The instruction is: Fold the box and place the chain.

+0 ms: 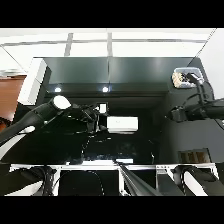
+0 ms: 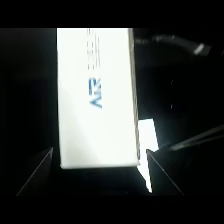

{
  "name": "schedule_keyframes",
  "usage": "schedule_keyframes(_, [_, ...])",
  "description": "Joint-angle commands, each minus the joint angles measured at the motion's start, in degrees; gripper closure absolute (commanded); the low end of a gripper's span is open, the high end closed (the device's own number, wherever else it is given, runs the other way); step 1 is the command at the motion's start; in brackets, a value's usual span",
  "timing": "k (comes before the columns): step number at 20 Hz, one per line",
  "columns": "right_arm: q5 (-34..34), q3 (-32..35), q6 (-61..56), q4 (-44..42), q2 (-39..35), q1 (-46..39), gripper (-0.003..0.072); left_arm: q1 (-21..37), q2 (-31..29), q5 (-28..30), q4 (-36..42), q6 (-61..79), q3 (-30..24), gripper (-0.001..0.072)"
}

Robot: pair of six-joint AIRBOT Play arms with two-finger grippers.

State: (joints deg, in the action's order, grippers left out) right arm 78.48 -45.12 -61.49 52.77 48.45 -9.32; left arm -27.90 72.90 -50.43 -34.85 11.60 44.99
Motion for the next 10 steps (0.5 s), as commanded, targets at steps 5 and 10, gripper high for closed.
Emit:
schedule_keyframes(5, [-3.3, 1.3, -1.3, 0.2, -1.9, -3.3, 0.0670, -5.6, 2.3, 2.4, 14.8, -0.5, 3.8, -0.0005])
schedule_keyframes(10, [-3.9, 4.3, -1.3, 0.2, -1.9, -3.3, 0.0670, -10.5, 13.9, 2.6, 14.8, -2.7, 10.9, -0.0005])
